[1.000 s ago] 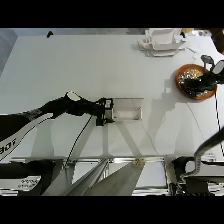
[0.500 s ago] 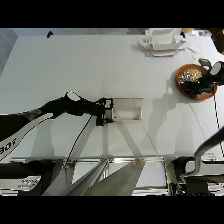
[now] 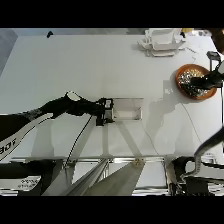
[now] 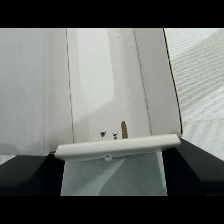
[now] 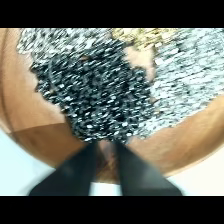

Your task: Fold the box and place the chain.

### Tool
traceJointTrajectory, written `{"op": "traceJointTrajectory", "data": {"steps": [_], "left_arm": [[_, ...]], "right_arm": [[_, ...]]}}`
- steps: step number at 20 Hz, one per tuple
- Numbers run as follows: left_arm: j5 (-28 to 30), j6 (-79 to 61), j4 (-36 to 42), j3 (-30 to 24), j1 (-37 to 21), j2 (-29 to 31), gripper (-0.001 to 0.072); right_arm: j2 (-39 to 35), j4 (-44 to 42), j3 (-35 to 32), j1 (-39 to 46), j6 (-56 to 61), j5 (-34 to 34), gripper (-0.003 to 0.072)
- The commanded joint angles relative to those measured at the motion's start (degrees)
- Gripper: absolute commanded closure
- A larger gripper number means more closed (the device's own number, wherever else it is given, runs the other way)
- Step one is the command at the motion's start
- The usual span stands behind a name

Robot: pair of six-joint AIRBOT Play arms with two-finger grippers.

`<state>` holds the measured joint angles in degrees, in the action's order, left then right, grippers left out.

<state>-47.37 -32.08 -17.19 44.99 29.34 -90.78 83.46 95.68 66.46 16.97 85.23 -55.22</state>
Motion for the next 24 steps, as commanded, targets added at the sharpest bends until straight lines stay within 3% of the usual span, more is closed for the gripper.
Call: {"op": "traceJointTrajectory", "data": {"steps": [1,10,13,16,17,20,24], "left_arm": [[0.0,0.0,0.0,0.0,0.0,0.0,0.0697],[0.0,0.0,0.0,0.0,0.0,0.0,0.0697],[0.0,0.0,0.0,0.0,0.0,0.0,0.0697],[0.0,0.0,0.0,0.0,0.0,0.0,0.0697],[0.0,0.0,0.0,0.0,0.0,0.0,0.0697],[0.0,0.0,0.0,0.0,0.0,0.0,0.0697],[0.0,0.0,0.0,0.0,0.0,0.0,0.0697]], "right_arm": [[0.5,-0.6,0.0,0.7,-0.1,0.6,0.0376],[5.9,-4.7,0.0,0.7,-0.3,3.0,0.0402],[6.1,-4.6,0.0,0.7,-0.2,3.6,0.0512],[6.6,-4.6,0.0,0.7,-0.3,2.2,0.0562],[6.4,-4.6,0.0,0.7,-0.6,0.9,0.0652],[3.8,-4.2,0.0,0.7,-2.9,-3.5,0.0664],[-4.7,-4.5,0.0,0.6,-2.9,-4.4,0.0664]]}}
